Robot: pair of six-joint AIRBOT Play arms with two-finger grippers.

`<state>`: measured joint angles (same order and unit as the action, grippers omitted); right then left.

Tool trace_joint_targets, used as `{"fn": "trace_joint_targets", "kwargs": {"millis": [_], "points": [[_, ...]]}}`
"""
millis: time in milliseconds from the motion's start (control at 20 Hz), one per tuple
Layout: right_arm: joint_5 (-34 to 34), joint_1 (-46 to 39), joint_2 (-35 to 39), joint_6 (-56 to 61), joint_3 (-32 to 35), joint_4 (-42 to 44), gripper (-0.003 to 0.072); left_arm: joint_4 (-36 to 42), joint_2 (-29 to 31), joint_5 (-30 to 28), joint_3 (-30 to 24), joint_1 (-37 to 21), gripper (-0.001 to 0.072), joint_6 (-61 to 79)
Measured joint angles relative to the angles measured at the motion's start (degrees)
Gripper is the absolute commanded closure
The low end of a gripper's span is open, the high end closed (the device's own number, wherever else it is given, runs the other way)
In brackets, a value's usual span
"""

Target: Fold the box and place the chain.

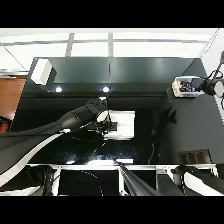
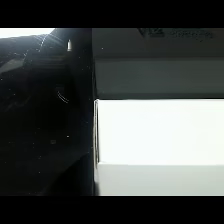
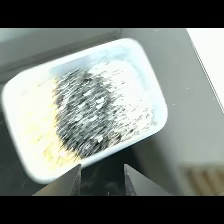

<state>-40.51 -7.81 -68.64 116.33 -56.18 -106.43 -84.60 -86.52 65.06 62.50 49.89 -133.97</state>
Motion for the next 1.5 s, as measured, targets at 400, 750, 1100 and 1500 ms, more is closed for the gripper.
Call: {"fn": "trace_joint_targets", "kwargs": {"millis": [400,750,1100,1500], "points": [[-8.2,-5.8,-22.6,-18.2,-19.5,18.7,0.0035,0.1,0.0,-0.8,0.0,-0.6,0.0682,0.0],[-7.4,-6.2,-27.3,-25.5,-22.1,22.9,0.0073,0.1,0.0,-0.9,0.0,-1.0,0.0682,0.0],[-6.8,-6.2,-29.4,-26.6,-22.4,21.1,0.0193,0.0,0.0,-0.3,0.0,-1.0,0.0682,0.0],[-8.5,-6.2,-30.1,-26.8,-22.5,21.0,0.063,0.2,0.0,0.0,0.0,-1.0,0.0682,0.0]]}}
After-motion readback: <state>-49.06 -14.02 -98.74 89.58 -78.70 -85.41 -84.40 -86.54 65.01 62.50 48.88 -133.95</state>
